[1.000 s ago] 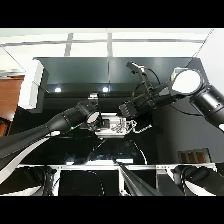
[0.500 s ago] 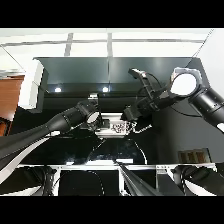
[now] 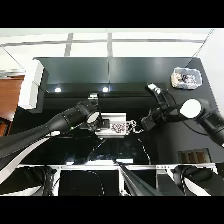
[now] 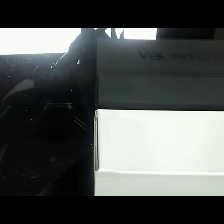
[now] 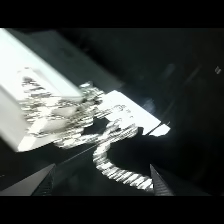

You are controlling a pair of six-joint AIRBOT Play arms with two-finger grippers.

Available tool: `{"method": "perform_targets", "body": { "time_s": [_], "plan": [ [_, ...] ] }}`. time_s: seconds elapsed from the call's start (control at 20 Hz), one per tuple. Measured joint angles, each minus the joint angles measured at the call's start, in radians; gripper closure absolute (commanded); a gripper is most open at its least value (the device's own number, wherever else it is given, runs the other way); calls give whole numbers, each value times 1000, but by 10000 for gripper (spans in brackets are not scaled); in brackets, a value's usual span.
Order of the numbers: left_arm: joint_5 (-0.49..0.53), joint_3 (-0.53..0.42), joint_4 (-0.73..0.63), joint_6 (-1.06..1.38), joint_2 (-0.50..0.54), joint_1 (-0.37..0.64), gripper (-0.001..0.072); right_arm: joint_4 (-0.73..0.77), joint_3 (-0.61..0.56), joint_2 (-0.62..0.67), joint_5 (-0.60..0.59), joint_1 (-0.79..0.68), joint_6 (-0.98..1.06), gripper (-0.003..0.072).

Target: Fold the box and place the chain.

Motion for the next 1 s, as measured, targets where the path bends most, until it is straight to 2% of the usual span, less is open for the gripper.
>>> {"method": "perform_targets", "body": {
  "time_s": [0.25,0.45,0.55,0.7,1.0],
  "plan": [
    [0,0,0,0,0,0,678,15,-107,-39,-163,63,-464,-33],
    [0,0,0,0,0,0,678,206,-127,-103,-213,78,-947,-33],
    [0,0,0,0,0,0,678,285,-130,-137,-211,80,-1121,-34],
    [0,0,0,0,0,0,678,353,-133,-180,-202,82,-1279,-34],
    [0,0,0,0,0,0,678,418,-134,-236,-198,83,-1405,-34]
  ]
}}
